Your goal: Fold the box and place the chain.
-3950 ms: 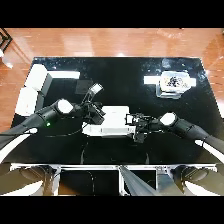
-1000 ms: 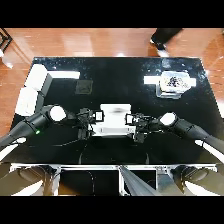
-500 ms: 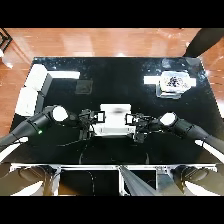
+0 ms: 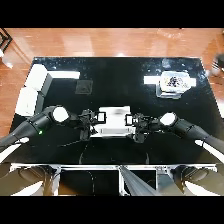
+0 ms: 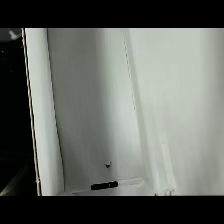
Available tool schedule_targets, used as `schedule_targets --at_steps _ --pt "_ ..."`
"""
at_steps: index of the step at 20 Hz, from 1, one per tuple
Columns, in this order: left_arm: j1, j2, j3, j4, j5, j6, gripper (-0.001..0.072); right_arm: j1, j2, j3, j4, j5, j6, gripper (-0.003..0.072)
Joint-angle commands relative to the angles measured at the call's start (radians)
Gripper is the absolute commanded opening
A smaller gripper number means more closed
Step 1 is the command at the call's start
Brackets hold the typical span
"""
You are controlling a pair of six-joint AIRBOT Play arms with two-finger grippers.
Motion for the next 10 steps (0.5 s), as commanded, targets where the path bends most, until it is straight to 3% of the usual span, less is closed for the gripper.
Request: schedule_targets --at_steps 1,6,8,10 --pt "-0.001 -0.001 0.003 -0.002 -0.002 -0.002 0.0452 0.001 -0.001 0.000 0.002 -0.002 0.002 0.0395" --pt "0.000 0.000 0.003 0.081 0.003 -0.127 0.0465 0.001 -0.001 0.000 0.002 -0.002 0.002 0.0394" --pt "0.000 -0.001 0.003 0.107 0.003 -0.166 0.0634 0.001 -0.001 0.000 0.002 -0.002 0.002 0.0395" --pt "0.000 -0.001 0.003 0.107 0.005 -0.177 0.0634 0.001 -0.001 0.000 0.002 -0.002 0.002 0.0394"
